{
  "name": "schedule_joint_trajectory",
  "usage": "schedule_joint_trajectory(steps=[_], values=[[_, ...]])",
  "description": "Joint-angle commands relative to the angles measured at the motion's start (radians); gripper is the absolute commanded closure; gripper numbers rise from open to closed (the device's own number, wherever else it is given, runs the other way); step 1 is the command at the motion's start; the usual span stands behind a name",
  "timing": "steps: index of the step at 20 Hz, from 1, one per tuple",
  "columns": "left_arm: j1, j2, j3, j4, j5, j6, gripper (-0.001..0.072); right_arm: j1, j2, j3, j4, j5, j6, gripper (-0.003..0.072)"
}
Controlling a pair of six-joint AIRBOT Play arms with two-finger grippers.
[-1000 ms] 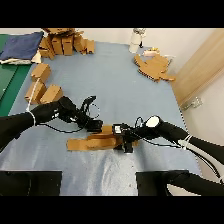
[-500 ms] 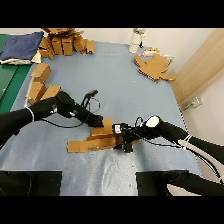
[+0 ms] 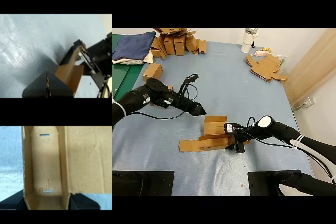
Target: Fold the box.
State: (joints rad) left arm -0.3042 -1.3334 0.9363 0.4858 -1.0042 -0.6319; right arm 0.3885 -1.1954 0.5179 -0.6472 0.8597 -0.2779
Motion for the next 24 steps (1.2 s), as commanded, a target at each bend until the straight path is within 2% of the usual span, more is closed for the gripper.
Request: schedule_joint_trajectory(steps=[1,4,9,17,21,24], values=[[0.023,0.034,0.002,0.064,-0.116,0.040,0.0699,0.000,0.000,0.000,-0.001,0.005,0.013,0.0105],[0.023,0.043,0.002,0.134,-0.139,0.029,0.0699,0.000,0.000,0.000,0.000,0.005,0.013,0.0106],[0.023,0.043,0.002,0.135,-0.138,0.020,0.0699,0.000,0.000,0.000,-0.001,0.003,0.013,0.0106],[0.023,0.043,0.002,0.139,-0.068,0.018,0.0700,0.000,-0.002,0.000,-0.018,-0.012,0.085,0.0106],[0.023,0.043,0.002,0.142,-0.068,0.018,0.0700,0.000,-0.002,0.000,-0.029,-0.078,0.171,0.0106],[0.013,0.045,-0.002,0.148,-0.052,0.027,0.0702,0.000,-0.002,0.000,-0.031,-0.080,0.172,0.0106]])
